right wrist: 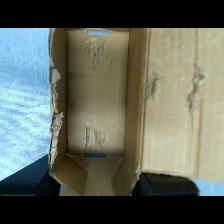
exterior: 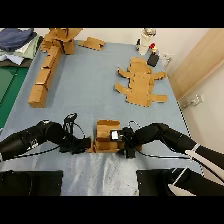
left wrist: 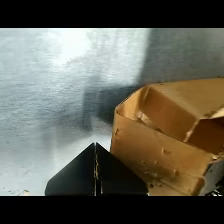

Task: Fold the box.

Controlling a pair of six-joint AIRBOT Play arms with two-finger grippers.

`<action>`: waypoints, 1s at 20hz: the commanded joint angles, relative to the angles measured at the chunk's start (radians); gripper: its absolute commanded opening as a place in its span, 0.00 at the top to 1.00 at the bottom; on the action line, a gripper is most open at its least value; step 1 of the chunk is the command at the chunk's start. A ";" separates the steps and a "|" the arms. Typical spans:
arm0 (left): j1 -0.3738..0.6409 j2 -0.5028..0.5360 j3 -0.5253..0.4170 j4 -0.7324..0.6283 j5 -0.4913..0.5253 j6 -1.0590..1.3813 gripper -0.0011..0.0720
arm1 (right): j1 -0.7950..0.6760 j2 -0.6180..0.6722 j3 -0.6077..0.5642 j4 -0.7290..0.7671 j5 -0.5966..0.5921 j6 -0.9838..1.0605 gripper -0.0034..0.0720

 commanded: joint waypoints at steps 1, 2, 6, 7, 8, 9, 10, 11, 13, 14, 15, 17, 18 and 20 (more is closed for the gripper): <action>0.010 0.003 0.052 -0.022 -0.025 0.028 0.97 | 0.000 0.001 0.000 0.000 0.000 0.000 0.27; 0.020 0.003 0.071 -0.018 -0.037 0.039 0.97 | 0.000 0.001 0.000 0.000 0.000 0.000 0.27; 0.072 0.002 0.101 -0.015 -0.087 0.053 0.87 | 0.000 0.001 0.000 0.000 0.000 0.000 0.27; 0.077 0.000 0.101 -0.014 -0.087 0.063 0.48 | 0.000 0.001 0.000 0.000 0.000 0.000 0.27; 0.078 0.000 0.101 -0.012 -0.083 0.067 0.52 | 0.000 0.001 0.000 0.000 0.000 0.000 0.27; 0.078 0.000 0.101 -0.013 -0.079 0.068 0.57 | 0.000 0.001 0.000 0.000 0.000 0.000 0.27; 0.078 0.000 0.101 -0.013 -0.079 0.068 0.59 | 0.000 0.001 0.000 0.000 0.000 0.000 0.27; 0.078 0.000 0.101 -0.013 -0.080 0.068 0.59 | 0.000 0.001 0.000 0.000 0.000 0.000 0.27; 0.079 0.001 0.101 -0.013 -0.079 0.069 0.59 | 0.000 0.001 0.000 0.000 0.000 0.000 0.27; 0.082 0.001 0.101 -0.015 -0.082 0.069 0.58 | 0.000 0.001 0.000 0.000 0.000 0.000 0.27; 0.082 0.001 0.101 -0.015 -0.083 0.071 0.58 | 0.000 0.001 0.000 0.000 0.000 0.000 0.27; 0.082 0.001 0.101 -0.017 -0.084 0.074 0.40 | 0.000 0.001 0.000 0.000 0.000 0.000 0.27; 0.082 0.001 0.101 -0.019 -0.084 0.074 0.40 | 0.000 0.001 0.000 0.000 0.000 0.000 0.27; 0.082 0.001 0.101 -0.050 -0.083 0.106 0.40 | 0.000 0.001 0.000 0.000 0.000 0.000 0.27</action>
